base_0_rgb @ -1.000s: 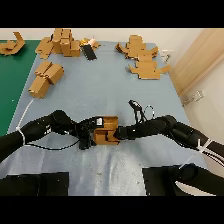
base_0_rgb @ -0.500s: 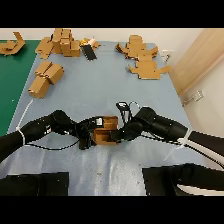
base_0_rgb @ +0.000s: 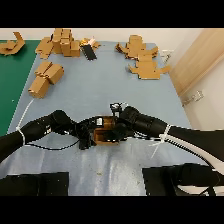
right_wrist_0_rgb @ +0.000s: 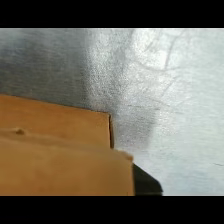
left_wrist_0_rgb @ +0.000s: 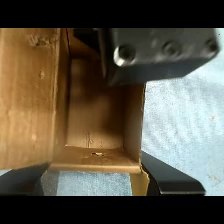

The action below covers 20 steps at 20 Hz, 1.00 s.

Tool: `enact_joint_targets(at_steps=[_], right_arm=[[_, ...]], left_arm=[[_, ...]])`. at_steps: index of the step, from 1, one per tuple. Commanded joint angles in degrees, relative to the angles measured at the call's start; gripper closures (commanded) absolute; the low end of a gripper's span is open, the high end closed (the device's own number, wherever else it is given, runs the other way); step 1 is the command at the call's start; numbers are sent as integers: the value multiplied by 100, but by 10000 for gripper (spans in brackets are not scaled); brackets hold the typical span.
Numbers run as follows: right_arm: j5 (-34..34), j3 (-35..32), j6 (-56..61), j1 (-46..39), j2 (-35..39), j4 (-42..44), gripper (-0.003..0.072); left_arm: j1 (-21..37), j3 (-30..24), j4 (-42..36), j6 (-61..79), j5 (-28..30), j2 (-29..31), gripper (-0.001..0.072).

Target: Fold the box.

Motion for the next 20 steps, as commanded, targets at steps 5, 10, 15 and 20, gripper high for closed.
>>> enact_joint_targets(at_steps=[5,10,15,20], right_arm=[[-79,55,101,20,-201,-116,679],[-76,173,96,20,-190,-125,395],[-63,214,79,17,-192,-125,608],[81,214,74,20,-203,-125,678]], left_arm=[[0,0,-4,0,4,-2,161],[0,-2,-2,0,7,-4,161],[0,-2,-7,0,2,-2,160],[-44,0,-37,2,-37,-2,58]])
